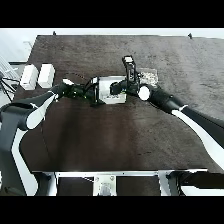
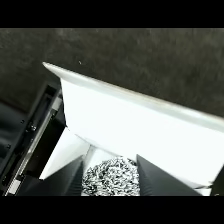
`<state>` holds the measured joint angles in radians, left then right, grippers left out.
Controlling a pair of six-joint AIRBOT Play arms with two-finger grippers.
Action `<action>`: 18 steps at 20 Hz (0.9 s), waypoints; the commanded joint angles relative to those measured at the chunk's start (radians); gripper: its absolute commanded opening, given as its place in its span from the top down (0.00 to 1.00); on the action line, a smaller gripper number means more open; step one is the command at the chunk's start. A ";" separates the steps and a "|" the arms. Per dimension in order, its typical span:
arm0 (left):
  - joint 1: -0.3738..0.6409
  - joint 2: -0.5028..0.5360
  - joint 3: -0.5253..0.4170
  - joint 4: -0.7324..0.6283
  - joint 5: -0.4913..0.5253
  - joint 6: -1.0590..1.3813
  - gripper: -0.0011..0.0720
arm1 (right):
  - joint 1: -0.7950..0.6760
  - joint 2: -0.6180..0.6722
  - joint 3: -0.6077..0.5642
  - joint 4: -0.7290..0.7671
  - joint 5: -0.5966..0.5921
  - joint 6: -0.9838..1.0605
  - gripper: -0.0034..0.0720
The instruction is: Fold the box and place the chain.
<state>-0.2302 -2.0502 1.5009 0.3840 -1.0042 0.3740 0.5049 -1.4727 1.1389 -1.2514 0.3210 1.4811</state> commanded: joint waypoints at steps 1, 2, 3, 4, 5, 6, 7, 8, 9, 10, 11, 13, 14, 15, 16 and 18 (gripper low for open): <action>0.000 0.001 0.000 0.000 0.001 0.000 0.35 | -0.021 0.090 0.000 -0.053 0.062 -0.044 0.40; 0.000 0.001 0.000 0.000 0.000 0.000 0.35 | -0.035 0.144 0.000 -0.056 0.109 -0.101 0.40; 0.000 0.001 0.000 0.000 0.000 0.000 0.35 | -0.053 0.200 0.000 -0.070 0.151 -0.156 0.40; 0.000 0.001 0.000 0.000 0.000 0.000 0.35 | -0.076 0.262 0.000 -0.093 0.179 -0.213 0.40; 0.000 0.001 0.000 0.000 0.000 0.000 0.35 | -0.103 0.315 0.000 -0.113 0.181 -0.270 0.42; 0.000 0.001 0.000 0.000 0.000 0.000 0.35 | -0.135 0.365 0.000 -0.130 0.174 -0.345 0.47; 0.000 0.001 0.000 0.000 0.000 0.000 0.35 | -0.170 0.401 0.000 -0.129 0.158 -0.401 0.60; 0.000 0.001 0.000 0.000 0.000 0.000 0.35 | -0.206 0.428 0.000 -0.129 0.138 -0.429 0.73; 0.000 0.001 0.000 0.000 0.000 0.000 0.35 | -0.240 0.439 0.000 -0.128 0.122 -0.436 0.82; 0.000 0.001 0.000 0.000 0.000 0.000 0.35 | -0.271 0.440 0.002 -0.117 0.122 -0.450 0.84; 0.000 0.001 0.000 0.000 0.000 0.000 0.35 | -0.294 0.435 0.001 -0.089 0.130 -0.488 0.84; 0.000 0.001 0.000 0.000 0.000 0.000 0.35 | -0.329 0.402 0.002 0.080 0.182 -0.672 0.84; 0.000 0.001 0.000 0.000 0.000 0.000 0.35 | -0.349 0.373 0.002 0.203 0.227 -0.785 0.84; 0.000 0.001 0.000 0.000 0.000 0.000 0.35 | -0.372 0.340 0.002 0.322 0.282 -0.887 0.84; 0.000 0.001 0.000 0.000 0.000 0.000 0.35 | -0.397 0.304 0.002 0.426 0.332 -0.974 0.84; 0.000 0.001 0.000 0.000 0.000 0.000 0.35 | -0.451 0.224 0.002 0.610 0.399 -1.113 0.86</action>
<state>-0.2302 -2.0502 1.5009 0.3840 -1.0042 0.3744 0.1223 -1.1679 1.1397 -0.9455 0.6033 0.6338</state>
